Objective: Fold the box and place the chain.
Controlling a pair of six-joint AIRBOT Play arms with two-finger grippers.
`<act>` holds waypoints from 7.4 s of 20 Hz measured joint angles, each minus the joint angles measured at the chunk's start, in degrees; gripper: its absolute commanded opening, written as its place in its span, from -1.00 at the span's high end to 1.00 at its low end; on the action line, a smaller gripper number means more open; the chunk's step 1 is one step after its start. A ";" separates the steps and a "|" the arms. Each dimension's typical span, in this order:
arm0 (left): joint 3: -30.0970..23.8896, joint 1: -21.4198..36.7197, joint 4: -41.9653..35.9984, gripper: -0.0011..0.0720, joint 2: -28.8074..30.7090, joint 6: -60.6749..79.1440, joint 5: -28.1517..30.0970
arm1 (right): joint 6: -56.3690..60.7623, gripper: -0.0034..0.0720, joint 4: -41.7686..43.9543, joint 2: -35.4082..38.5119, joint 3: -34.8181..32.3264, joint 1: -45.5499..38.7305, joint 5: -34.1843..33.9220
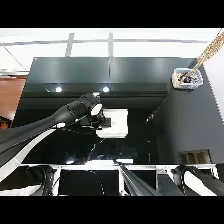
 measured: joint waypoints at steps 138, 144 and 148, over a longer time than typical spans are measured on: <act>-25.94 25.46 -49.88 -0.99 11.37 144.76 17.27 | 6.99 0.02 -15.96 10.97 -59.78 18.47 3.26; -25.07 23.28 -49.72 -0.98 9.49 146.07 18.12 | 7.19 0.02 -15.43 10.97 -59.95 18.47 3.34; -24.96 22.64 -51.08 -0.97 9.18 146.27 19.80 | 7.19 0.02 -14.58 10.97 -60.08 18.47 3.45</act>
